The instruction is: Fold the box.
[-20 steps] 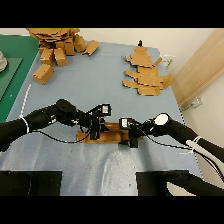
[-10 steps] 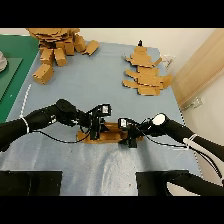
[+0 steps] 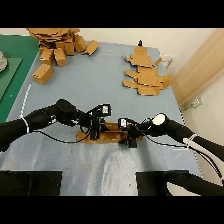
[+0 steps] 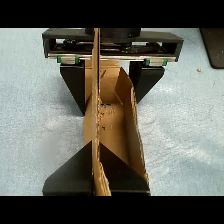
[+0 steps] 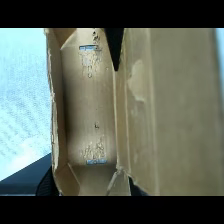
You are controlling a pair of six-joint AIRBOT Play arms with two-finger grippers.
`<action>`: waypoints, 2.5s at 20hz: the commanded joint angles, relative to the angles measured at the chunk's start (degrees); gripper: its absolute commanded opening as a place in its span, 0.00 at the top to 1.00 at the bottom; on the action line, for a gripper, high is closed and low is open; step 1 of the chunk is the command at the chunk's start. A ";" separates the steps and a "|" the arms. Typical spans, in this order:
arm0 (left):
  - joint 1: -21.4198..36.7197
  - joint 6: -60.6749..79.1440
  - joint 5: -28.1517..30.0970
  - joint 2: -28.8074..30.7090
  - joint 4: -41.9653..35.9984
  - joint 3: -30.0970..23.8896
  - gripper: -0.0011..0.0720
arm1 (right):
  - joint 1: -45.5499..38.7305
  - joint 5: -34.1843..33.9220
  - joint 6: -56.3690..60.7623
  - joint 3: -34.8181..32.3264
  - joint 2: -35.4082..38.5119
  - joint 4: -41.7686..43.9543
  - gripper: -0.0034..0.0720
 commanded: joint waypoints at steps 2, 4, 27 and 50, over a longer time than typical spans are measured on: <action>0.00 0.00 0.04 -0.02 0.00 0.02 0.97 | 0.04 0.15 0.07 0.02 -0.04 0.02 0.33; 0.00 0.00 0.04 -0.02 0.00 0.02 0.97 | 0.04 0.15 0.02 0.02 -0.04 0.00 0.33; 0.44 -6.64 5.44 1.18 1.42 0.76 0.27 | 0.04 0.24 0.00 0.02 -0.04 -0.02 0.33; -2.08 -57.59 -1.20 0.22 1.29 9.22 0.97 | 0.04 0.20 0.00 0.02 -0.04 -0.02 0.33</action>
